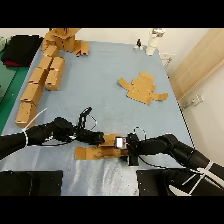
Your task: Fold the box.
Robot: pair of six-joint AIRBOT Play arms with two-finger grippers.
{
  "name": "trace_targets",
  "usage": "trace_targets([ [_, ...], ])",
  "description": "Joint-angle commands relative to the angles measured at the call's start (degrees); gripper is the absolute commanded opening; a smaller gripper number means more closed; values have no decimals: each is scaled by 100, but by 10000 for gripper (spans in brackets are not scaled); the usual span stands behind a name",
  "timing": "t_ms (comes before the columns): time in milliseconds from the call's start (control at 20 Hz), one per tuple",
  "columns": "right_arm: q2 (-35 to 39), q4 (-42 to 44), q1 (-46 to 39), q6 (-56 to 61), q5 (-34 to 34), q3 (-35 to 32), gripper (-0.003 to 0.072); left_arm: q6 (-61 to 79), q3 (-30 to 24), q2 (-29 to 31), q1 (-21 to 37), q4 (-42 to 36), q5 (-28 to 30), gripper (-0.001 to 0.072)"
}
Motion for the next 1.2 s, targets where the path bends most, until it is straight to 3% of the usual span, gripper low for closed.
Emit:
trace_targets([
  [0, 2, 7, -2, 4, 15, 4, 499, 24, 131, -31, -2, 33, -9, 12],
  [700, 2, 7, -2, 4, 15, 2, 498, 785, 481, 398, 575, 42, -986, 11],
  [1000, 2, 7, -2, 7, 15, 2, 499, 907, 481, 603, 890, 254, -1469, 11],
  [1150, 2, 7, -2, 4, 15, 4, 499, 907, 481, 918, 1110, 778, -1705, 11],
])
